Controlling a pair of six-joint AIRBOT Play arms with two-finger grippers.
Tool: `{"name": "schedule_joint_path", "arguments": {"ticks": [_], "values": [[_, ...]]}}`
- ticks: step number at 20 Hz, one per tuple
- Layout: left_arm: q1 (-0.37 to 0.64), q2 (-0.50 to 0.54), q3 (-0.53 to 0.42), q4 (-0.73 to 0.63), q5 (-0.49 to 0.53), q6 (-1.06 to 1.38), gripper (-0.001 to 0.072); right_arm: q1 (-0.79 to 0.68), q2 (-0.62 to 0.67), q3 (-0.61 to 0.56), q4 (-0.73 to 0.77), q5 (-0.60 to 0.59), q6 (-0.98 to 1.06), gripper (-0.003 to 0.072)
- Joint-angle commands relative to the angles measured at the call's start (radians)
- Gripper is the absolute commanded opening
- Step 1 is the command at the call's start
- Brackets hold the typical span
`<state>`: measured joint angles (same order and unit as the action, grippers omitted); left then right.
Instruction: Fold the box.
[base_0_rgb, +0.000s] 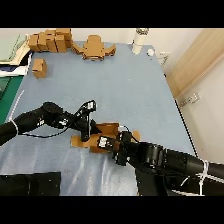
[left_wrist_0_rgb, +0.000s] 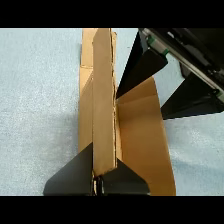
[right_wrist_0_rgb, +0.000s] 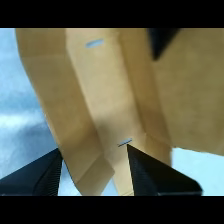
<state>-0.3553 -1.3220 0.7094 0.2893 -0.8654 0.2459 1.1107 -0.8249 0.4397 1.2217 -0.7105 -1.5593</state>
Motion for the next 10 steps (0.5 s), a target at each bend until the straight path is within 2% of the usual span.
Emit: {"name": "schedule_joint_path", "arguments": {"ticks": [1,5,6,7,10], "values": [[0.0,0.0,0.0,0.0,0.0,0.0,0.0012,0.001,0.037,0.006,-0.032,-0.002,0.052,0.0578],[0.0,0.0,0.0,0.0,0.0,0.0,0.0012,0.0,0.065,0.006,-0.028,-0.034,0.05,0.058],[0.0,-0.001,0.0,0.0,0.0,0.0,0.0012,0.0,0.069,0.006,-0.033,-0.037,0.048,0.0616],[0.0,0.0,0.0,0.0,0.0,0.0,0.0012,0.0,0.072,0.006,-0.051,-0.04,0.048,0.0707],[0.001,0.0,0.0,0.0,0.0,0.0,0.0012,-0.026,0.074,0.006,-0.072,-0.067,0.052,0.0715]]}}
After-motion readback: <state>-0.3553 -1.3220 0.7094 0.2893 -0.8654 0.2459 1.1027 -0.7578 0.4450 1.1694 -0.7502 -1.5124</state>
